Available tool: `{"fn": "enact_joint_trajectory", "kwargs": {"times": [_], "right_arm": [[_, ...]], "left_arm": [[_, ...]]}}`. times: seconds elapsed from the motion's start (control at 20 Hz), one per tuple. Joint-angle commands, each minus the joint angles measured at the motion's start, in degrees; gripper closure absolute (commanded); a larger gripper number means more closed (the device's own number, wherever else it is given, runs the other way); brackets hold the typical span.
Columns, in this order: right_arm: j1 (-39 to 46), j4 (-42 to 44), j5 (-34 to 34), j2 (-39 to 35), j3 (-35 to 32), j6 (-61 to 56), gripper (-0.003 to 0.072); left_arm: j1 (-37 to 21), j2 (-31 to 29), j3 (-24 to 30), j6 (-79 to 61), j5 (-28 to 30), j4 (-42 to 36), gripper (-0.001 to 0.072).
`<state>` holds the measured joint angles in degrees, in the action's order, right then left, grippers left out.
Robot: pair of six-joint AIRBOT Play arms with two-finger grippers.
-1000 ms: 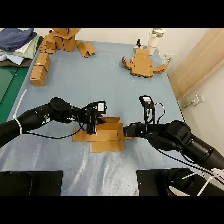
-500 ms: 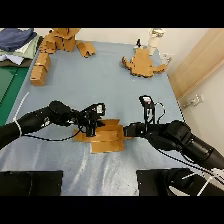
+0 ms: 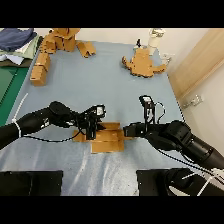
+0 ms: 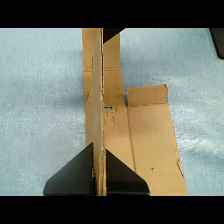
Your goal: Fold the box.
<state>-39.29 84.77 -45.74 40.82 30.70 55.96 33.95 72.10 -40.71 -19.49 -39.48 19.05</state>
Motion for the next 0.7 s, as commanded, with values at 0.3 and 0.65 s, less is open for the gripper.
{"fn": "enact_joint_trajectory", "kwargs": {"times": [0.3,0.65], "right_arm": [[0.0,-0.2,-4.3,0.0,0.0,0.0,0.0682],[-0.1,0.1,-4.5,2.4,0.0,0.0,0.0682]], "left_arm": [[-0.5,0.1,-0.8,0.0,-3.0,0.1,0.0697],[-0.5,0.1,-0.8,0.0,-1.5,0.3,0.0697]]}}
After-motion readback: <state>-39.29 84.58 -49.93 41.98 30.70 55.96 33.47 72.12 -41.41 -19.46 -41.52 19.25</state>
